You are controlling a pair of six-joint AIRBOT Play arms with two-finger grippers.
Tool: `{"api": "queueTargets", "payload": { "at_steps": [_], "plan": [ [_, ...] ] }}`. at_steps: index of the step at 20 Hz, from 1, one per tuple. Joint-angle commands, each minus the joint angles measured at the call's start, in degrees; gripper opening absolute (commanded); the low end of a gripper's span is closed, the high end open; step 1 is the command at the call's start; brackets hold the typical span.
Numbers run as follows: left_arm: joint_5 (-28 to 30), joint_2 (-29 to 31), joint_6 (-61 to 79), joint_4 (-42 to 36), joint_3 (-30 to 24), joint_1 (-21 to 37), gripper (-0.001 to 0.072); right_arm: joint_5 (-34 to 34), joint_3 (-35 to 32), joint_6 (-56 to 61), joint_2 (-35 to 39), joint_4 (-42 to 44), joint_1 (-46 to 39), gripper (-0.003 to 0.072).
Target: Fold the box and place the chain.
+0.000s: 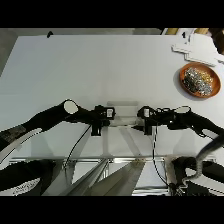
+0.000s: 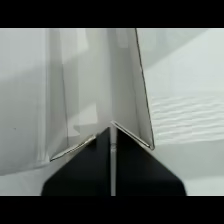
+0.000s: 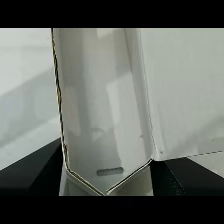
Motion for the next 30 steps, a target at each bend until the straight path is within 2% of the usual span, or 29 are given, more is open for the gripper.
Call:
{"api": "queueTargets", "payload": {
  "at_steps": [1, 5, 9, 11, 14, 16, 19, 23, 30],
  "plan": [
    [-1.99, 3.19, -8.81, 3.06, 0.0, 0.83, 0.0007, -0.02, 0.02, 0.02, 0.02, -0.07, 0.02, 0.0419],
    [-2.34, 9.92, -24.83, 9.66, 0.0, 2.93, 0.0004, -0.02, 0.02, 0.02, 0.02, -0.07, 0.02, 0.0419],
    [-2.78, 16.02, -53.72, 20.65, 0.0, 6.88, 0.0004, -0.02, 0.02, 0.02, 0.02, -0.07, 0.02, 0.0419],
    [-5.92, 17.03, -66.51, 27.12, 0.0, 9.66, 0.0004, -0.02, 0.02, 0.02, 0.02, -0.07, 0.02, 0.0419],
    [-12.57, 15.61, -70.79, 30.01, -0.09, 13.14, 0.0004, -0.02, 0.0, 0.02, 0.02, -0.07, 0.02, 0.0419],
    [-13.7, 13.16, -71.49, 28.44, -0.76, 13.77, 0.0005, -0.02, 0.0, 0.02, 0.02, -0.07, 0.02, 0.0419],
    [-13.68, 8.0, -80.89, 22.14, -1.31, 13.51, 0.0004, -0.02, 0.0, 0.02, 0.02, -0.07, 0.02, 0.0419],
    [-12.74, 3.39, -81.35, 14.95, -1.31, 12.15, 0.0005, -0.04, 0.0, 0.02, 0.02, -0.07, 0.02, 0.0419],
    [-7.87, 2.86, -85.18, 9.2, -1.22, 10.64, 0.0005, -0.02, 0.0, 0.02, 0.02, -0.07, 0.02, 0.0419]
  ]
}}
